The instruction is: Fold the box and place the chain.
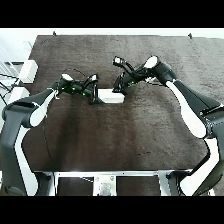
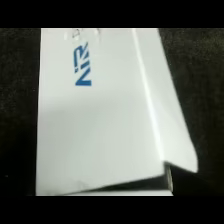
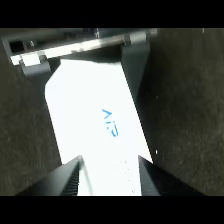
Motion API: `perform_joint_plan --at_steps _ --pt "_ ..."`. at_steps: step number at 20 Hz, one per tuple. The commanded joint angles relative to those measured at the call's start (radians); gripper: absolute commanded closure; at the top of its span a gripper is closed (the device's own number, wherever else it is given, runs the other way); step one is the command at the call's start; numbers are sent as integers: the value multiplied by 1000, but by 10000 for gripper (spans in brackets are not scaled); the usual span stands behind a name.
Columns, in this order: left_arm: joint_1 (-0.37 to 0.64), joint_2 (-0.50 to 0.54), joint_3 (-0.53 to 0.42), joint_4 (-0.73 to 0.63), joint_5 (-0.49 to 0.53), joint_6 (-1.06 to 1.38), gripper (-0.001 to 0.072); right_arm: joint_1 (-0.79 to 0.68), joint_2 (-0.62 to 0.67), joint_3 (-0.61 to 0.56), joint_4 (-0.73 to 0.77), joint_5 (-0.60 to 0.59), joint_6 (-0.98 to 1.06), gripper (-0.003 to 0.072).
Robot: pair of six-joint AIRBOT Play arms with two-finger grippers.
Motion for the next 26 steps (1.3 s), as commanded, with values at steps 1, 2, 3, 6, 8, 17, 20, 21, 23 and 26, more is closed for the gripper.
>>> perform_joint_plan --at_steps 1,2,3,6,8,17,20,21,23,26 --pt "0 -1 0 -1 2 -2 346 1 2 1 13 39 1 246" --pt "0 -1 0 -1 2 -2 346 1 2 1 14 39 1 231" --pt "0 -1 0 -1 2 -2 346 1 4 1 14 39 1 231" --pt "0 -1 0 -1 2 -2 347 1 22 5 31 39 0 156" --pt "0 -1 0 -1 2 -2 346 1 32 5 40 40 -3 151" --pt "0 -1 0 -1 2 -2 346 3 -9 3 40 -3 -11 151" --pt "0 -1 0 -1 2 -2 346 3 -15 5 40 -54 -11 151" --pt "0 -1 0 -1 2 -2 346 3 -15 6 40 -66 -11 151" --pt "0 -1 0 -1 2 -2 346 2 -15 6 40 -68 -11 151" --pt "0 -1 0 -1 2 -2 346 2 -11 18 48 -66 -10 151"
